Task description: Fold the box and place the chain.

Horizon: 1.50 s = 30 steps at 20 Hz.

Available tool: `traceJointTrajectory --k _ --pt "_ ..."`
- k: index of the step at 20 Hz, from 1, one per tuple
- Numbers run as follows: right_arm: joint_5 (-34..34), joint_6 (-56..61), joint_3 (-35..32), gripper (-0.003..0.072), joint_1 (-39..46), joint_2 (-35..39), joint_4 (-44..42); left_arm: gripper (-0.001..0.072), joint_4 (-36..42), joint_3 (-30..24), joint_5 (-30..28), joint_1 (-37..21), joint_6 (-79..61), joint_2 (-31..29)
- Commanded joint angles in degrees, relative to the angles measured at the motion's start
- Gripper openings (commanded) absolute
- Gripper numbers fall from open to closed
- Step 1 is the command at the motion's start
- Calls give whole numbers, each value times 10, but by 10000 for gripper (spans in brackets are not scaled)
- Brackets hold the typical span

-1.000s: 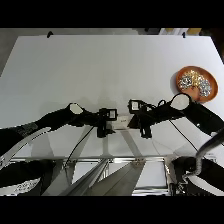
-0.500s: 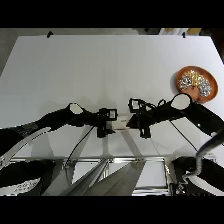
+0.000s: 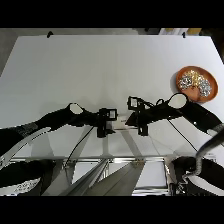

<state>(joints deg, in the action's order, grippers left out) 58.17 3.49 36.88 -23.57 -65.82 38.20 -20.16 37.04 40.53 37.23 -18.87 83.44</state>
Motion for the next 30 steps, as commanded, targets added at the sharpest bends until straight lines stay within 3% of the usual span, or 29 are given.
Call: traceJointTrajectory --k 1,10,20,27,30 --pt "10 6 -1 16 0 -17 10 210 0 0 0 0 0 0" --pt "-22 5 -45 16 0 -22 11 210 0 0 0 0 0 -1" --pt "-40 5 -49 16 0 -20 17 210 0 0 0 0 0 -1" --pt "-100 18 -49 16 10 91 8 210 0 0 0 0 0 0" --pt "-73 181 -49 16 67 153 52 210 0 0 0 0 0 0"
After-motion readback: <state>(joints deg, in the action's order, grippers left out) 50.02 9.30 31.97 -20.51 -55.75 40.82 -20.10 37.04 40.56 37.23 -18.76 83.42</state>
